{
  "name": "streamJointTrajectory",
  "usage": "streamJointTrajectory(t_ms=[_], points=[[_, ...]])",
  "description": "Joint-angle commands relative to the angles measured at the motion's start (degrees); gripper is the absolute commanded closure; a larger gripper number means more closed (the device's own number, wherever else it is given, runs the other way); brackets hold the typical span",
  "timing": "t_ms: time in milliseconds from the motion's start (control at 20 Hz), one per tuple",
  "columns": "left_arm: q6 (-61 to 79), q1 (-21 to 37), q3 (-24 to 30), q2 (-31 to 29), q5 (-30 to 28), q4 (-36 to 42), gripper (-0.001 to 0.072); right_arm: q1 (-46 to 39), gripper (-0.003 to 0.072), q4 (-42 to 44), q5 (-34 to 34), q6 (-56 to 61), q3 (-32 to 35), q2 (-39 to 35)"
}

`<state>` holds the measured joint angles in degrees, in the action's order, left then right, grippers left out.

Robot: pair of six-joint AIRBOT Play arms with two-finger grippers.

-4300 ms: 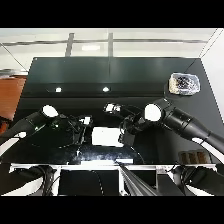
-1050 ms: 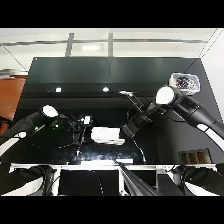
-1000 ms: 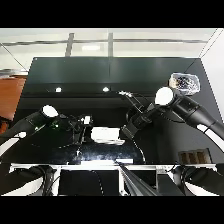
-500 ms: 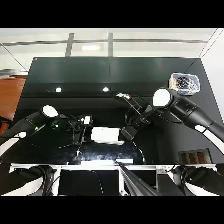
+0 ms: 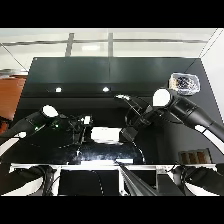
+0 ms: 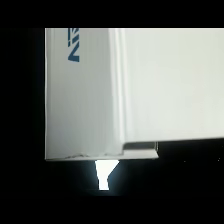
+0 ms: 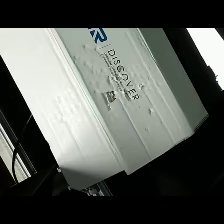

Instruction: Fold the box and place the chain.

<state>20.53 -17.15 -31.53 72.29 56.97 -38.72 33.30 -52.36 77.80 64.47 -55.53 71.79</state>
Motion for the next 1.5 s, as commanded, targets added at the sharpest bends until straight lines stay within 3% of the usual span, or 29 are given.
streamJointTrajectory(t_ms=[0, 300, 950, 1450], points=[[0.0, 0.0, 0.0, 0.0, 0.0, 0.0, 0.0224, 0.0, -0.0008, -0.2, -1.2, 0.0, 0.0, 0.1], [0.0, 0.0, 0.0, 0.0, 0.0, 0.0, 0.0224, 0.0, -0.0008, -0.2, -1.9, 0.0, 0.0, 2.2], [0.0, 0.0, 0.0, 0.0, 0.0, 0.0, 0.0224, 0.0, 0.0, -4.2, -10.9, -0.3, 0.0, 4.1], [0.0, 0.0, 0.0, 0.0, 0.0, 0.0, 0.0223, 2.5, 0.0, -7.1, -8.2, -0.4, 0.1, 4.0]])
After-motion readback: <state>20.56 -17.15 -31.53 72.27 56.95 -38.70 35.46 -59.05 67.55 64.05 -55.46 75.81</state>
